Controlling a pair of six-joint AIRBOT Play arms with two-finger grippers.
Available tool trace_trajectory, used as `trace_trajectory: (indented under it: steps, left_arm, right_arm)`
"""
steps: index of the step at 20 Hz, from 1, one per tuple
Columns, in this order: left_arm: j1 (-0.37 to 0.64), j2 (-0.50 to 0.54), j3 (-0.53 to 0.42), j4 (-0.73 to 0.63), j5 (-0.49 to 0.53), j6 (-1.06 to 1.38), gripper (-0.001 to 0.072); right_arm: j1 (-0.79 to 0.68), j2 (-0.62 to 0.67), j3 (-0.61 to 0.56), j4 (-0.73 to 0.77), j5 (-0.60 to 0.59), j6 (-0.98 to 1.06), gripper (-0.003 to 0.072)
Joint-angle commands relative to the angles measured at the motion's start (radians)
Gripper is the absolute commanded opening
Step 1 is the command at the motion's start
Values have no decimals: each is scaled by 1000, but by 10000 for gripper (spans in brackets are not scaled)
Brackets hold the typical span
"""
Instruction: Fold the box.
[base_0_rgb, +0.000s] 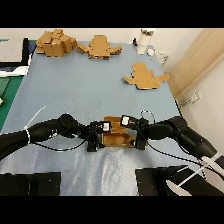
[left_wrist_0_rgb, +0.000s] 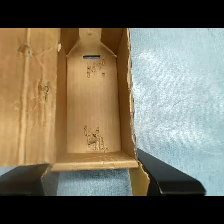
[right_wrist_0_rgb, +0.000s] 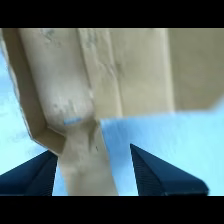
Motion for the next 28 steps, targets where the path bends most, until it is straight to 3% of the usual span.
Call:
trace_trajectory:
  steps: [1,5,8,12,16,18,19,20,21,23,28]
  left_arm:
    - [0,0,1,0,0,-1,529]
    - [0,0,1,0,0,-1,529]
    - [0,0,1,0,0,-1,528]
    - [0,0,1,0,0,-1,529]
    - [0,0,1,0,0,-1,529]
    - [0,0,1,0,0,-1,528]
    - [0,0,1,0,0,-1,528]
    - [0,0,1,0,0,-1,529]
    - [0,0,1,0,0,-1,529]
    - [0,0,1,0,0,-1,529]
    - [0,0,1,0,0,-1,529]
  right_arm:
    - [0,103,2,-108,-77,320,711]
    - [0,230,2,1,-208,476,709]
    - [4,307,-1,229,-266,600,709]
    - [8,341,-1,417,-274,745,709]
    - [8,336,-1,441,-254,1086,708]
    - [8,311,-1,443,-186,1104,695]
    - [8,284,-1,444,-151,1104,567]
    - [8,253,0,452,-107,1104,242]
    - [8,214,0,467,-34,1102,2]
    - [8,130,29,476,70,1042,2]
    - [0,-177,196,460,55,843,1]
